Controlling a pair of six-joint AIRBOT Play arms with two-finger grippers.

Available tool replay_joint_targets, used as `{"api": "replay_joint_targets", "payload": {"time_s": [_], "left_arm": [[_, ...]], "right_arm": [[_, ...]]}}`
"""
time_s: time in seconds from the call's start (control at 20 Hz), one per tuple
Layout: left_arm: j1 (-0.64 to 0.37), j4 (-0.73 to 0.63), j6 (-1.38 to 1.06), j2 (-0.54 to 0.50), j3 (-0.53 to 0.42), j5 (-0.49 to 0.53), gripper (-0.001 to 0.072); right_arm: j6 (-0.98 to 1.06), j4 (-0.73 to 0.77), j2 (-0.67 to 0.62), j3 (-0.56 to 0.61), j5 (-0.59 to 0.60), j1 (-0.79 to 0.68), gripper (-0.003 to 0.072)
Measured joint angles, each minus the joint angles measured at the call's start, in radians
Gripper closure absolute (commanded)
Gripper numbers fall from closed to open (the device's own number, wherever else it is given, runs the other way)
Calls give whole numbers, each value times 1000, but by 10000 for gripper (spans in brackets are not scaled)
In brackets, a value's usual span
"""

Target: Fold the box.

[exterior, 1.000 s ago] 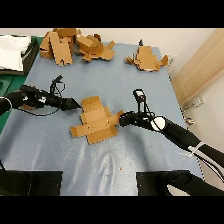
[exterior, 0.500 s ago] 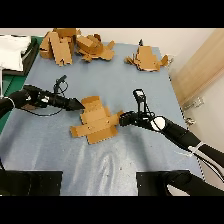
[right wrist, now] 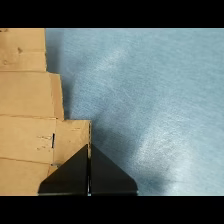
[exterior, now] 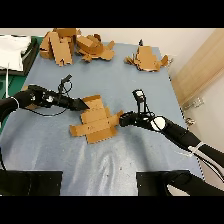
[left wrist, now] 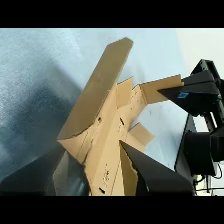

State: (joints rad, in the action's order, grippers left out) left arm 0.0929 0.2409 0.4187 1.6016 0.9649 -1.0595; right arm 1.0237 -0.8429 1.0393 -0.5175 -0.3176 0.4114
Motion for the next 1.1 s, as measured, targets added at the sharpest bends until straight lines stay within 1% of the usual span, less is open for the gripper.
{"api": "replay_joint_targets", "payload": {"time_s": [0.1, 0.15, 0.25, 0.55, 0.6, 0.65, 1.1], "left_arm": [[6, -3, -7, 0, 0, -4, 226], [11, -5, -13, 0, 0, -7, 240], [21, -9, -27, 0, 0, -10, 304], [40, -28, -69, 0, 0, -15, 307], [41, -29, -72, 0, 0, -16, 427], [42, -29, -77, 0, 0, -20, 475], [44, 21, -91, 0, 0, -38, 477]], "right_arm": [[0, 0, 0, 0, -3, 0, 685], [0, 0, 0, 0, -5, 0, 685], [0, 0, 0, 0, -6, 0, 686], [0, 0, 0, 0, -7, 0, 685], [0, 0, 0, 0, -7, 0, 685], [0, 0, 0, 0, -6, 0, 685], [0, -2, 0, 0, -6, 0, 685]]}}
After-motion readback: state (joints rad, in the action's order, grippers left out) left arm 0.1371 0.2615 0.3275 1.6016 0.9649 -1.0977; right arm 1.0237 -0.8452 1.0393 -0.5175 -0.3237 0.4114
